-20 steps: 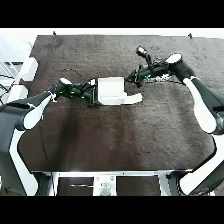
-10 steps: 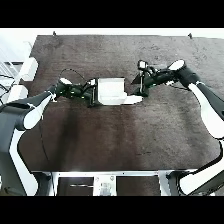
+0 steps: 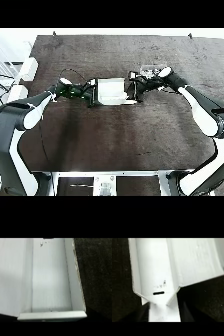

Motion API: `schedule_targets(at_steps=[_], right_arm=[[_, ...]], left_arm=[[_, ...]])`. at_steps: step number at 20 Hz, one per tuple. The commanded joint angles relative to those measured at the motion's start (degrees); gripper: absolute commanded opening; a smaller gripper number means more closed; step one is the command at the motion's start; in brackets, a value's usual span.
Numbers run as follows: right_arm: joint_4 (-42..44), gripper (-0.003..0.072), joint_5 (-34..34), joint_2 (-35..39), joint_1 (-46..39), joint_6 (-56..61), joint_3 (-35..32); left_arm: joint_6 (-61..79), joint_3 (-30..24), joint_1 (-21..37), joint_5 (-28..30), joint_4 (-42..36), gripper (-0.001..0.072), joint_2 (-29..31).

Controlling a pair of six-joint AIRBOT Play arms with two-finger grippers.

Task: Fold the box and place the chain.

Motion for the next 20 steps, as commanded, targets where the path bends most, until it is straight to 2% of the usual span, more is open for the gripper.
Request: schedule_targets(at_steps=[1,2,4,11,12,13,15,16,17,20], right_arm=[[0.3,0.0388,0.8,-0.3,1.4,0.7,0.0],[0.3,0.0371,1.8,-0.3,1.9,1.4,0.0],[0.5,0.0272,2.9,-0.3,2.4,1.4,0.0],[6.0,0.0275,0.6,-0.3,3.1,1.3,0.0],[6.5,0.0288,0.3,-0.3,3.1,1.3,0.0],[7.0,0.0337,0.3,-0.3,3.1,1.3,0.0],[7.2,0.0364,0.2,-0.5,3.1,1.2,0.0],[7.2,0.0430,0.2,-0.7,3.1,1.3,0.0],[7.2,0.0557,0.2,-1.0,3.1,1.3,0.0],[7.2,0.0574,0.3,-1.2,3.1,1.3,0.0]], left_arm=[[0.0,0.0,0.0,0.0,0.0,0.0358,0.0],[0.0,0.0,0.0,0.0,0.0,0.0358,0.0],[0.0,0.0,0.0,0.0,0.0,0.0358,0.0],[0.0,0.0,0.0,0.0,0.0,0.0358,0.0],[0.0,0.0,0.0,0.0,0.0,0.0358,0.0],[0.0,0.0,0.0,0.0,0.0,0.0358,0.0],[0.0,0.0,0.0,0.0,0.0,0.0358,0.0],[0.0,0.0,0.0,0.0,0.0,0.0358,0.0],[0.0,0.0,0.0,0.0,0.0,0.0358,0.0],[0.0,0.0,0.0,0.0,0.0,0.0358,0.0]])
